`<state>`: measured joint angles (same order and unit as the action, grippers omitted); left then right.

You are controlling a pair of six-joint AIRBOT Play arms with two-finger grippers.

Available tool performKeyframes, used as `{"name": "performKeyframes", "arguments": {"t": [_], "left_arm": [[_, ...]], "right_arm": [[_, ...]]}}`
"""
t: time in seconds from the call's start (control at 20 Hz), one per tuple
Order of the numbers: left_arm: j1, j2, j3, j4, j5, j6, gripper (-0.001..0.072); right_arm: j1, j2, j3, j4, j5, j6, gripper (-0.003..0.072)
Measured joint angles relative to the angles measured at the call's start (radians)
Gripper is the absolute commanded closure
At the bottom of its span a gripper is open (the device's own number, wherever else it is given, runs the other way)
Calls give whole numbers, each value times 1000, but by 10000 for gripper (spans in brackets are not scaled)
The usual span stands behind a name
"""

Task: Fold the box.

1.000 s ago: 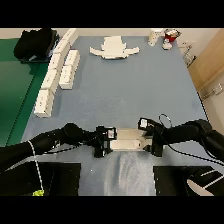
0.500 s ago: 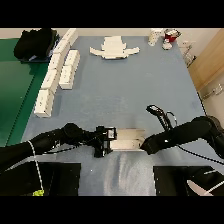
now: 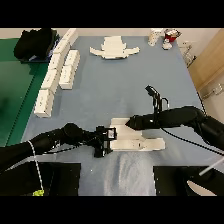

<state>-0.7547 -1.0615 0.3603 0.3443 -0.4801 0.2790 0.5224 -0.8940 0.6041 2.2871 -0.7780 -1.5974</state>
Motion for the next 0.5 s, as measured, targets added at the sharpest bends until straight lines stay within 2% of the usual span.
{"name": "performKeyframes", "arguments": {"t": [0.3,0.5], "left_arm": [[0,0,0,0,0,0,234],[0,0,0,0,0,-1,234]], "right_arm": [[-29,-190,14,-25,9,8,627],[-31,-253,16,-29,-17,3,627]]}}
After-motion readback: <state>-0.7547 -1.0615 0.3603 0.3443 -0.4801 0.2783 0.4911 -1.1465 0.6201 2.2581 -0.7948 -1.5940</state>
